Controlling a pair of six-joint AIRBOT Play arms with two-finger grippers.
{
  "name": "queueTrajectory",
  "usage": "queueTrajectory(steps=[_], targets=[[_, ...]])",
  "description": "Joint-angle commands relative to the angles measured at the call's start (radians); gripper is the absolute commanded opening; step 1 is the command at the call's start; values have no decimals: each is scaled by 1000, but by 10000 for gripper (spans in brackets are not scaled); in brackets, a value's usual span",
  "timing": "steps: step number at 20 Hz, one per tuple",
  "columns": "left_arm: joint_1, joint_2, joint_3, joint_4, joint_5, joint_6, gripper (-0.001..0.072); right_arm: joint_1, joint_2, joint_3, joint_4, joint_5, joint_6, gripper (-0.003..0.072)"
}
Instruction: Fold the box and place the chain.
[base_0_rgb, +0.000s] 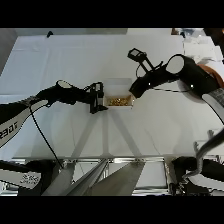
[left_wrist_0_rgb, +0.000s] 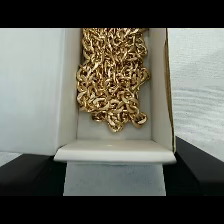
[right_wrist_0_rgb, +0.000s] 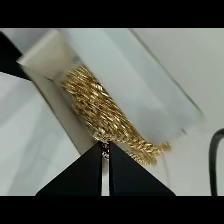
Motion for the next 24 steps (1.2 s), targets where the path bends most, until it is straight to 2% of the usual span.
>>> queueTrajectory(steps=[1,9,13,17,18,19,20,24], targets=[[0,1,0,0,0,0,215,80,5,1,32,-61,-11,14],[0,1,0,0,0,0,215,97,-18,1,35,-89,-11,12],[0,1,0,0,0,0,215,97,-90,1,19,-115,-10,13],[0,1,0,0,0,0,215,97,-182,1,-75,-78,79,15],[0,1,0,0,0,0,215,97,-193,1,-79,-55,85,53],[0,1,0,0,0,0,215,97,-195,1,-76,-34,84,181],[0,1,0,0,0,0,215,97,-188,1,-72,-20,82,223],[0,1,0,0,1,0,215,75,-106,1,-46,-10,29,223]])
